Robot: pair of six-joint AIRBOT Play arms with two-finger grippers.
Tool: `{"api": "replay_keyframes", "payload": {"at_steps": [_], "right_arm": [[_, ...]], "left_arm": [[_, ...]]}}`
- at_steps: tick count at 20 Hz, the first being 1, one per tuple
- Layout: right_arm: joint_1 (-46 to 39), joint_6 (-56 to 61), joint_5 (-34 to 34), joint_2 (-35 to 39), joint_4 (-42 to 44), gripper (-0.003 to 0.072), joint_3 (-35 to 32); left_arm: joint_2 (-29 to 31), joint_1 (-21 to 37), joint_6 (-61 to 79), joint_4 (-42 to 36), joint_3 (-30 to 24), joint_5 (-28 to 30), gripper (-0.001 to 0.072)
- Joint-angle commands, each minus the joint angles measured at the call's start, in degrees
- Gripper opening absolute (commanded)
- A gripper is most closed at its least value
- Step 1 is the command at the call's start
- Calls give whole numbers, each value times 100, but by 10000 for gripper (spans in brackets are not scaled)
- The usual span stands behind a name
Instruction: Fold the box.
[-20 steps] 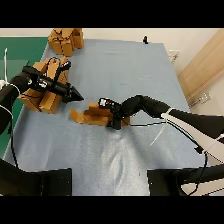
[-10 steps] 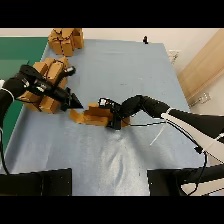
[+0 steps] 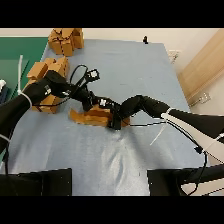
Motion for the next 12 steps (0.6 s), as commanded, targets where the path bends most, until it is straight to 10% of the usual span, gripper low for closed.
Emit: {"api": "replay_keyframes", "payload": {"at_steps": [1,5,12], "right_arm": [[4,-2,-11,-4,-7,588,-2],[4,-2,-9,-4,-7,588,-2],[4,2,-13,-4,-7,588,-2]], "left_arm": [[-638,-223,-1014,1141,457,560,5],[-1508,-232,-1419,1652,1244,-1226,6],[-1381,35,-1961,1899,2173,-2201,4]]}}
